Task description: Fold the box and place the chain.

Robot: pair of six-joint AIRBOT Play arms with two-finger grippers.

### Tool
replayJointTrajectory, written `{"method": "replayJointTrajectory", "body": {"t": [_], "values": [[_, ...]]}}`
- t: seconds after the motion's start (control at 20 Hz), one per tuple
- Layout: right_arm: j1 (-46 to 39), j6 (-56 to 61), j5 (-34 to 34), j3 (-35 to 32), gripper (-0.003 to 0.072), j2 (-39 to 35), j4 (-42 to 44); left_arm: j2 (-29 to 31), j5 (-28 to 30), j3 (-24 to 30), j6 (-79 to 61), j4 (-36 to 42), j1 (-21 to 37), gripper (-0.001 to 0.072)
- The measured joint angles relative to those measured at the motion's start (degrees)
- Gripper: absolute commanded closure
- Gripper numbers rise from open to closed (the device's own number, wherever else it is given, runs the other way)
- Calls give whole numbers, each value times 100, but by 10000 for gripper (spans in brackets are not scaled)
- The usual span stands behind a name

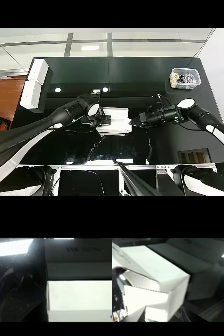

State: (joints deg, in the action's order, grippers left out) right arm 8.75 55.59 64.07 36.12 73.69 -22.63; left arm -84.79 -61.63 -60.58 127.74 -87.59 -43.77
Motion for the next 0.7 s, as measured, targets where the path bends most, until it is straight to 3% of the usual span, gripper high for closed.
{"method": "replayJointTrajectory", "body": {"t": [0.2,0.7], "values": [[527,553,-251,310,197,0,-382,0,0,0,0,0,0,681],[2083,4334,-986,1419,197,26,-3565,0,9,0,4,-2,0,681]]}}
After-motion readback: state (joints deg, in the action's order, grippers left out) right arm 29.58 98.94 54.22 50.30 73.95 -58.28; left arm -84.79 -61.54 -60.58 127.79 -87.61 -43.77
